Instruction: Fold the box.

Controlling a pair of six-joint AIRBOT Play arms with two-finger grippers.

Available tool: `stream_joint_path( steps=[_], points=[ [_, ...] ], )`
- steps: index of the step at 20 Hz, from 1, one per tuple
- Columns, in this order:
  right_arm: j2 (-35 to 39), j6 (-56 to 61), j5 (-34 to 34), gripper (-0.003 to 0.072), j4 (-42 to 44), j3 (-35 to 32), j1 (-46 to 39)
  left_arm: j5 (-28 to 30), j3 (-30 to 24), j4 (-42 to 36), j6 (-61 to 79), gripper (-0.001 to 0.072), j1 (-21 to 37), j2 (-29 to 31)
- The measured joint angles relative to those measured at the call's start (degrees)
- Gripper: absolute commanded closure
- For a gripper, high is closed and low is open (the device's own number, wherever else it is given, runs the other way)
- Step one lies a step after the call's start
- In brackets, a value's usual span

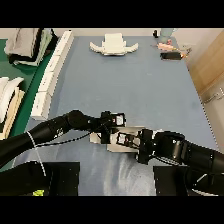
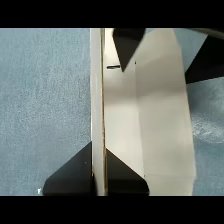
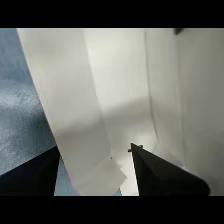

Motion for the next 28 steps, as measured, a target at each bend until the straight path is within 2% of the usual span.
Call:
stream_joint_path(
  steps=[4, 7, 14, 15, 16, 19, 23, 28],
  points=[
    [4.5, 13.9, 0.9, 0.0035, -5.3, 0.2, 0.0, 0.1, 0.0, 0.0, -0.2, 0.0696, 0.0, 0.0],
    [6.3, 20.2, 2.8, 0.0035, -7.3, 0.2, 0.0, 0.0, 0.0, 0.0, -0.1, 0.0696, 0.0, 0.0],
    [7.3, 24.5, 5.4, 0.0015, -8.4, 0.2, 0.0, 0.0, 0.0, 0.0, 0.0, 0.0696, 0.0, 0.0],
    [7.3, 24.6, 5.7, -0.0034, -8.4, 0.2, 0.0, 0.0, 0.0, 0.0, 0.0, 0.0696, 0.0, 0.0],
    [7.4, 24.6, 6.0, -0.0034, -8.4, 0.1, 0.0, 0.0, 0.0, 0.0, 0.0, 0.0696, 0.0, 0.0],
    [8.3, 22.0, 5.3, -0.0034, -8.1, -1.0, -0.5, -0.1, 0.0, 0.0, 0.0, 0.0696, 0.0, 0.0],
    [11.9, 12.9, -1.1, -0.0034, -6.2, -5.1, -4.0, 0.0, 0.0, 0.0, 0.0, 0.0696, 0.0, 0.0],
    [15.4, -5.6, -9.4, -0.0034, 3.8, -9.9, -13.8, 0.0, 0.0, 0.0, 0.0, 0.0696, 0.0, 0.0]
  ],
)
